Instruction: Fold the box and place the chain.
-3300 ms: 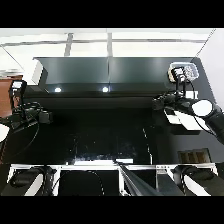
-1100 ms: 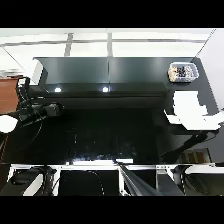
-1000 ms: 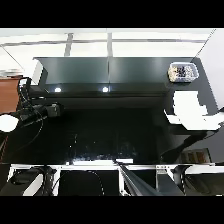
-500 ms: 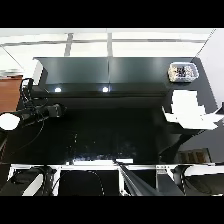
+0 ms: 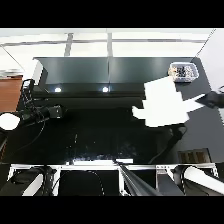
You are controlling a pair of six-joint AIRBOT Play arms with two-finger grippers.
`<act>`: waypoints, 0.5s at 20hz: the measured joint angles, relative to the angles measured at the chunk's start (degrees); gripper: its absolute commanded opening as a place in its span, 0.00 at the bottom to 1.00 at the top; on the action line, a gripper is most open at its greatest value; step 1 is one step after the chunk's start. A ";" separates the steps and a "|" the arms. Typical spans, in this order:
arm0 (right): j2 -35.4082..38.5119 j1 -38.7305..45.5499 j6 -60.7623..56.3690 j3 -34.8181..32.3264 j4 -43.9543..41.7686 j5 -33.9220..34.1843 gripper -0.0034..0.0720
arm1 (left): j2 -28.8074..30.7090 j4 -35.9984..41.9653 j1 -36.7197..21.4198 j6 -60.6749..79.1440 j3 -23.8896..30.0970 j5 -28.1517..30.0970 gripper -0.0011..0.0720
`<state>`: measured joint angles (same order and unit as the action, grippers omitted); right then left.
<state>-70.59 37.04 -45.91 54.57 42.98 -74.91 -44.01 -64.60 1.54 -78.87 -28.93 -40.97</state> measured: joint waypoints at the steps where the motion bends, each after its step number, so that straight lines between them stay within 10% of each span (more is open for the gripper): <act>1: 3.37 -2.86 1.46 -5.05 -3.85 2.36 0.07 | -0.11 0.79 0.09 0.00 0.00 -0.02 0.97; 10: 18.62 -40.48 8.13 -34.99 -29.51 35.28 0.07 | -8.92 15.10 8.28 6.80 -3.45 -0.87 0.97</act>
